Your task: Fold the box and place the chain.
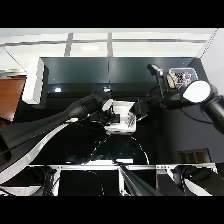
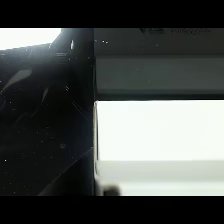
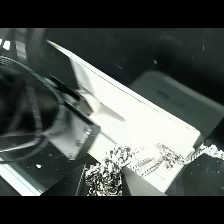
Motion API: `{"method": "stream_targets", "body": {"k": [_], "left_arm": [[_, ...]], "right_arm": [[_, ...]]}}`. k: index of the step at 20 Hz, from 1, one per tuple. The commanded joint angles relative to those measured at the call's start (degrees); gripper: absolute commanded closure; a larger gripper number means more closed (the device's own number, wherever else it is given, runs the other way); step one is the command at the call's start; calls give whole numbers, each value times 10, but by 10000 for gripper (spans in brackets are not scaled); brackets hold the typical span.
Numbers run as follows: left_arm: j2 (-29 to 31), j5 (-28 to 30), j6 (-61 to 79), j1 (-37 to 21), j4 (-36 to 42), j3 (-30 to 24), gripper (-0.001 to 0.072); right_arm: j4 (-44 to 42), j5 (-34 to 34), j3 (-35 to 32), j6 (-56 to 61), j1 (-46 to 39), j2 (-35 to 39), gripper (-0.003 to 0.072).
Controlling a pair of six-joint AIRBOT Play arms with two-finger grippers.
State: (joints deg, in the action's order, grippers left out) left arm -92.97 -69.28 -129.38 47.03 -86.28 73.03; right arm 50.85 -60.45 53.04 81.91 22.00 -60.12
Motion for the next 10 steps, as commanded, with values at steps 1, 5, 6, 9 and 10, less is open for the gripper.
{"method": "stream_targets", "body": {"k": [1,5,6,9,10], "left_arm": [[0,0,0,0,0,0,682],[0,0,0,0,0,0,683],[0,-2,0,0,0,0,682],[0,-2,0,0,0,0,683],[0,-2,0,0,0,0,683]], "right_arm": [[0,43,-44,7,14,0,671],[0,55,-44,15,13,0,668],[0,57,-44,17,13,0,554],[28,44,-44,17,-2,0,312],[48,35,-44,19,-21,0,313]]}}
